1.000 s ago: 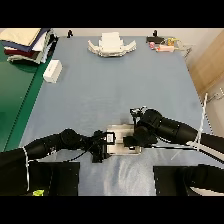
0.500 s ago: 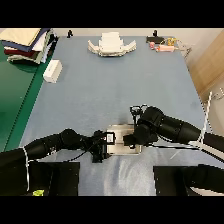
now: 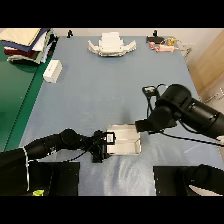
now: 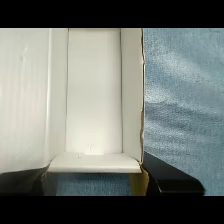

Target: Fold the box.

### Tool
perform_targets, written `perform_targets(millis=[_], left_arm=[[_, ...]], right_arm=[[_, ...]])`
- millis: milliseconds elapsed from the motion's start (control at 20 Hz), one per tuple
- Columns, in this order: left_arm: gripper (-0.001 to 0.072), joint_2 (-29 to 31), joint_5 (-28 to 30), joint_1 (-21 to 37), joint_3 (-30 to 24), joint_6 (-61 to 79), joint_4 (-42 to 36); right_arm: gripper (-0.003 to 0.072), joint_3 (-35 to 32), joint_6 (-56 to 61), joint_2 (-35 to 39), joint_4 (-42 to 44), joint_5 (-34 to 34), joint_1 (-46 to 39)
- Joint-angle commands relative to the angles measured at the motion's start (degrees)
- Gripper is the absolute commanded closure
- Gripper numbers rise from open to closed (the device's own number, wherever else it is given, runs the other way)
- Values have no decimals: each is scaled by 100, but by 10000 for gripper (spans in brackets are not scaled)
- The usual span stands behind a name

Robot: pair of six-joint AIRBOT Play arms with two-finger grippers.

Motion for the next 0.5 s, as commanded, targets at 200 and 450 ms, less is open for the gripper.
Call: perform_targets(millis=[200,450], left_arm=[[197,0,0,2,0,0,0],[197,0,0,2,0,0,0]], right_arm=[[683,72,-2356,-658,1729,1016,-2514],[683,79,-4850,-2055,5604,282,-3705]])
